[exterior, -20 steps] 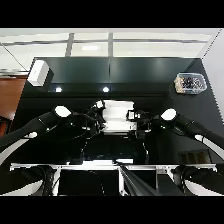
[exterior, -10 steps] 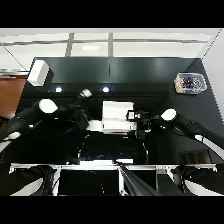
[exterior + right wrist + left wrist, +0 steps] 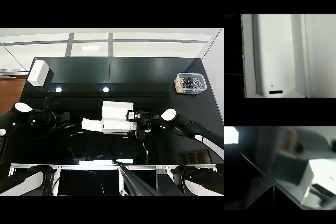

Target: Fold the box and place the chain.

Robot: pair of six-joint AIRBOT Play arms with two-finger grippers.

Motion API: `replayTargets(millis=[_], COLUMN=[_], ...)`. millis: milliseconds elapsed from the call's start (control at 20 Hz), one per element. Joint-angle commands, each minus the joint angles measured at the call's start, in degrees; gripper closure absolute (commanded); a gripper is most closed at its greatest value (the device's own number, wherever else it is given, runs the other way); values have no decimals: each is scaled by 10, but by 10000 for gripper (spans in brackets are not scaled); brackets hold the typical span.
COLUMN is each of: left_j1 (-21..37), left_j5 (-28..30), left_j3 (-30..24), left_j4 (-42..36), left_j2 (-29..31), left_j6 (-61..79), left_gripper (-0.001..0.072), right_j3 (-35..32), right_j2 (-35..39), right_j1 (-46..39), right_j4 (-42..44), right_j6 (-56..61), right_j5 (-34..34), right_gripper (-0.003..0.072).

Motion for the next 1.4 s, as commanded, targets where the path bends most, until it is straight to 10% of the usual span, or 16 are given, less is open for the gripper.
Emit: replayTargets(millis=[0,300,550,650,850,1350], left_j1=[-20,-139,-130,-111,-75,-193], left_j5=[-26,10,-25,-40,-92,-35], left_j3=[-7,23,25,25,25,120], left_j4=[-107,-163,-218,-226,-226,-135], left_j2=[-68,-114,-108,-101,-97,-97], left_j6=[61,130,212,212,212,123], left_gripper=[684,683,681,551,1,6], right_j3=[0,0,0,0,0,0], right_j2=[0,0,0,0,0,0], right_j1=[0,0,0,0,0,0], right_j4=[0,0,0,0,0,0], right_j6=[0,0,0,0,0,0], right_j5=[0,0,0,0,0,0], right_gripper=[263,263,263,263,263,263])
